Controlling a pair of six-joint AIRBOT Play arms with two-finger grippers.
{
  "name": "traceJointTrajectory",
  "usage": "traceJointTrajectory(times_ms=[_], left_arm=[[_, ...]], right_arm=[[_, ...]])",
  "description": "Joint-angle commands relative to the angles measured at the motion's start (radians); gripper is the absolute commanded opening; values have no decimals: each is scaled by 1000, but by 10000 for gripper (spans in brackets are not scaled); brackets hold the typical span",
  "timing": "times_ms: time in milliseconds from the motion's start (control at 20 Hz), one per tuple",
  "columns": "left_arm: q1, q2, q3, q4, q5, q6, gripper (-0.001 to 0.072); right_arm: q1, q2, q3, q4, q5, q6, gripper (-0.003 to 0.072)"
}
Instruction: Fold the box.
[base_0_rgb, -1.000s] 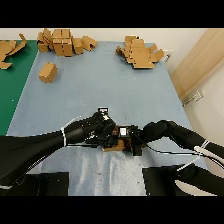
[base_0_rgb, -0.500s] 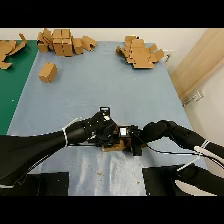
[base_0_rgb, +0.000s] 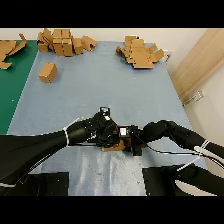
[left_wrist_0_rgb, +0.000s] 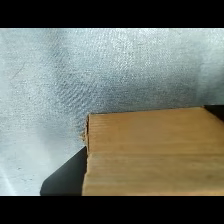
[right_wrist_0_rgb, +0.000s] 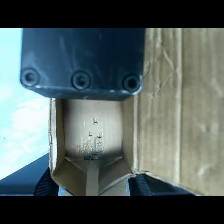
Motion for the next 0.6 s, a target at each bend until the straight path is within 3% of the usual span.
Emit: traceJointTrajectory(times_ms=[0, 50, 100, 150, 550], left_arm=[[0, 0, 10, -13, 12, 6, 36], [0, 3, 18, -13, 19, 19, 346], [0, 5, 25, -12, 25, 18, 483], [0, 6, 31, -8, 25, 18, 459], [1, 40, 53, -6, -19, 18, 459]], right_arm=[[0, 0, 1, 0, 0, 0, 506], [0, 0, 1, 0, 0, 0, 506], [0, 0, 0, 0, 0, 0, 506], [0, 0, 1, 0, 0, 0, 506], [0, 0, 1, 0, 0, 0, 507]])
